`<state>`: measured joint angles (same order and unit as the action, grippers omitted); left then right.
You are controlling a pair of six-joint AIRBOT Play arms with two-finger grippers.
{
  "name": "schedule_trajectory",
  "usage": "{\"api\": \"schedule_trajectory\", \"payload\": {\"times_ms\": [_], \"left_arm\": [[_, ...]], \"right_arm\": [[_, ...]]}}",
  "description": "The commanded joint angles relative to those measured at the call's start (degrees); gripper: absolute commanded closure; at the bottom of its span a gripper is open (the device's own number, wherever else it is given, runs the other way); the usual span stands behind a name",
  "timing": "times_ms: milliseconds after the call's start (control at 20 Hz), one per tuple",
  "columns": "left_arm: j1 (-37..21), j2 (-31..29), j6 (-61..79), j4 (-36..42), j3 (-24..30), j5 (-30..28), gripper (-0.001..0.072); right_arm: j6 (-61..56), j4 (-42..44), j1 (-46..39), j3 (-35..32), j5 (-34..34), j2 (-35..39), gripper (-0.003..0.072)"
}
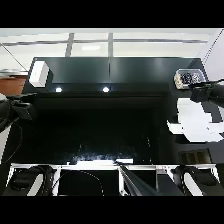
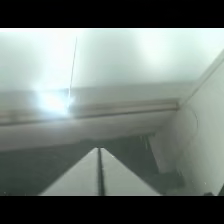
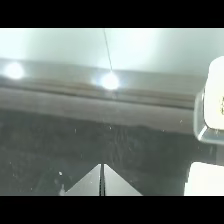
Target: Fold the box and place the chain.
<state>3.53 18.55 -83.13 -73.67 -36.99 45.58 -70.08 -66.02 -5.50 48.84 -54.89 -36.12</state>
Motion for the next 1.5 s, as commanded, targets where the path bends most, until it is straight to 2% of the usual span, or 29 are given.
{"api": "schedule_trajectory", "payload": {"times_ms": [0, 50, 250, 450, 600, 800, 900, 1050, 1200, 1300, 1450], "left_arm": [[-0.02, 0.57, -0.11, 0.26, 0.04, -1.75, -0.0002], [-0.02, 0.68, -0.26, 0.44, 0.02, -1.64, 0.0003], [-0.02, 0.70, -0.26, 0.90, 0.02, 0.17, 0.0004], [-0.02, 0.70, -0.26, 0.87, 0.04, 3.37, 0.0005], [-0.02, 0.70, -0.24, 0.87, 0.04, 4.85, 0.0005], [-0.02, 0.70, -0.28, 2.40, 0.04, 4.37, 0.0005], [-0.02, 0.70, -0.28, 2.43, 0.04, 4.46, 0.0005], [-0.02, 0.79, -0.26, 2.38, 0.04, 4.46, 0.0005], [-0.02, 1.18, -0.26, 2.36, 0.04, 4.44, 0.0005], [-0.02, 1.79, -0.26, 2.38, 0.04, 4.39, 0.0005], [-0.02, 2.64, -0.26, 2.47, 0.04, 4.46, 0.0005]], "right_arm": [[-2.36, 0.96, 0.02, 0.07, 1.53, -0.24, 0.0280], [-2.25, 1.01, 0.04, 0.07, 1.44, -0.48, -0.0007], [-4.57, -2.56, 0.02, 0.07, 3.13, -2.40, -0.0014], [-13.25, -16.13, -3.28, 0.07, 5.55, -6.19, -0.0006], [-18.97, -26.95, -12.59, 0.07, 7.37, -10.80, -0.0006], [-22.18, -28.94, -32.72, 0.07, 8.41, -18.03, -0.0006], [-24.04, -26.43, -43.10, 0.07, 6.64, -21.46, -0.0006], [-19.21, -16.20, -54.36, 0.07, 5.79, -26.29, -0.0006], [-2.36, -1.25, -59.56, 0.74, 3.74, -32.79, -0.0007], [10.99, 7.19, -61.57, 3.54, -1.86, -38.23, -0.0006], [18.91, 9.62, -63.19, 9.16, -10.86, -45.13, -0.0005]]}}
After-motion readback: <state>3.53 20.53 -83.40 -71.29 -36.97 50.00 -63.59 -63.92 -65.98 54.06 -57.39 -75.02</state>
